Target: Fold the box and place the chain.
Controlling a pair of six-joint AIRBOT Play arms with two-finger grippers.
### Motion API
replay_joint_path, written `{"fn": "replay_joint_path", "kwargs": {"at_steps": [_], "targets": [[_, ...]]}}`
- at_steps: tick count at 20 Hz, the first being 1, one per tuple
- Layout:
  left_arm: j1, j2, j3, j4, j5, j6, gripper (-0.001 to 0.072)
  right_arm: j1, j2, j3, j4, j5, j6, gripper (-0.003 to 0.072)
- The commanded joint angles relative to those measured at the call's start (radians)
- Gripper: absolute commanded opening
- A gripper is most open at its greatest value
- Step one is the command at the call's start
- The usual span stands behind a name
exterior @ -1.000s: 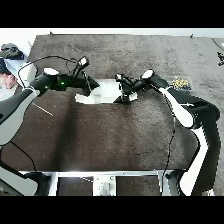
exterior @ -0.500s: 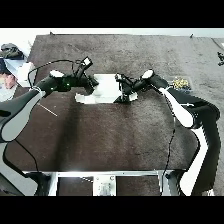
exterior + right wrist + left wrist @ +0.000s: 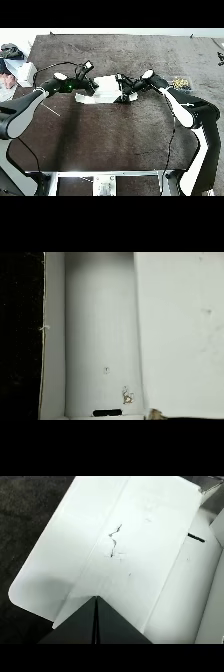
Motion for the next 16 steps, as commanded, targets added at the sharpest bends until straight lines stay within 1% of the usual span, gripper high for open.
{"fn": "replay_joint_path", "kwargs": {"at_steps": [1, 6, 9, 10, 12, 13, 16], "targets": [[0.001, -0.006, 0.0, 0.062, 0.012, -0.027, 0.0012, 0.001, 0.0, 0.0, -0.001, 0.0, -0.003, 0.0536], [0.002, -0.005, 0.007, 0.054, 0.01, -0.026, 0.0013, 0.001, 0.0, 0.0, -0.001, 0.0, -0.003, 0.0536], [0.011, -0.004, 0.064, 0.047, -0.013, -0.026, 0.0012, 0.001, 0.0, 0.0, -0.001, 0.0, -0.003, 0.0536], [0.019, -0.004, 0.094, 0.047, -0.039, -0.026, 0.0012, 0.001, 0.0, 0.0, -0.001, 0.0, -0.003, 0.0536], [0.043, 0.0, 0.157, 0.047, -0.13, -0.026, 0.0012, 0.001, 0.0, 0.0, -0.001, 0.0, -0.003, 0.0536], [0.058, 0.002, 0.19, 0.048, -0.191, -0.026, 0.0011, 0.001, 0.0, 0.0, -0.001, 0.0, -0.003, 0.0536], [0.099, 0.035, 0.233, 0.074, -0.319, 0.031, 0.0011, 0.001, 0.0, 0.0, -0.001, 0.0, -0.003, 0.0536]]}}
